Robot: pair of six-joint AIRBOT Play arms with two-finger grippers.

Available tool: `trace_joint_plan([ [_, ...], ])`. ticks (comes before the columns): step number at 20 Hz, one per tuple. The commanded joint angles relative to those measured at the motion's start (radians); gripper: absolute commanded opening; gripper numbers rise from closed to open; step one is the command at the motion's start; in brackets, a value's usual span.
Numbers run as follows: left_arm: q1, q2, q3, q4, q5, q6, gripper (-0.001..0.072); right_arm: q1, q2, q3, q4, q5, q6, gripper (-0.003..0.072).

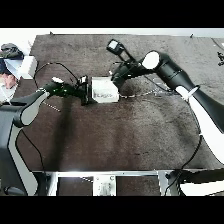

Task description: Fold the box and place the chain.

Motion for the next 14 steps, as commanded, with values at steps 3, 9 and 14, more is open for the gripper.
trace_joint_plan([
  [3, 0.001, 0.0, 0.0, 0.0, 0.0, 0.0, 0.0466, -0.158, -0.044, -0.001, -0.29, 0.187, 0.027, 0.0322],
  [9, 0.001, 0.0, 0.0, 0.0, 0.0, 0.0, 0.0466, -0.196, -0.166, 0.0, -0.519, 0.22, -0.014, 0.0393],
  [14, 0.001, 0.0, 0.0, 0.0, 0.0, 0.0, 0.0466, -0.196, -0.21, 0.0, -0.604, 0.221, -0.029, 0.0393],
])
